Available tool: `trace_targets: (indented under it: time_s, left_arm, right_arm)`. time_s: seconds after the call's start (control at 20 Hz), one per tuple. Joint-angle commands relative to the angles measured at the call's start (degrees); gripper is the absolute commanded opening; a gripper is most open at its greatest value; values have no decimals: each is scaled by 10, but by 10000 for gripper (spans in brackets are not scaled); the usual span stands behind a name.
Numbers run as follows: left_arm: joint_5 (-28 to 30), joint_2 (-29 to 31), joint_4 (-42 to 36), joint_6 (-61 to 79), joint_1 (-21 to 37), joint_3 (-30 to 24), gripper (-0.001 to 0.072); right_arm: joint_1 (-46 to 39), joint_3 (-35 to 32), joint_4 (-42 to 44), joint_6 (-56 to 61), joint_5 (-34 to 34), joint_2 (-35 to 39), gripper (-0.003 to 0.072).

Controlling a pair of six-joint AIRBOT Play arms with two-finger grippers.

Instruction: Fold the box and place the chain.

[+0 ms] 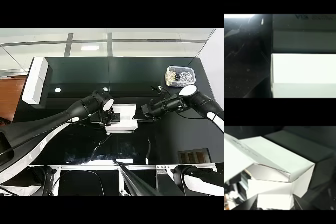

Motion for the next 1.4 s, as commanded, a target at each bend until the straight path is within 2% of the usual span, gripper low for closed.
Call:
trace_targets:
  time_s: [0.0,0.15,0.35,0.4,0.45,0.85,1.15,1.3,1.35]
  left_arm:
    - [0,0,0,0,0,0,27]
    - [0,0,0,0,0,0,27]
    - [0,0,0,0,0,0,27]
    - [0,0,0,0,0,0,27]
    - [0,0,0,0,0,0,27]
    - [0,0,0,0,0,0,27]
    - [0,0,0,0,0,0,28]
    - [0,0,0,0,0,0,27]
    - [0,0,0,0,0,0,27]
  right_arm:
    - [48,28,-81,67,-14,0,473]
    - [71,31,-92,89,-33,0,472]
    - [115,31,-141,139,-98,0,471]
    - [127,34,-162,154,-110,0,346]
    - [139,38,-184,173,-118,0,337]
    - [210,70,-348,334,-125,-9,336]
    - [274,108,-485,470,-94,-42,336]
    - [281,108,-486,501,-97,-42,332]
    - [281,108,-486,501,-97,-42,185]
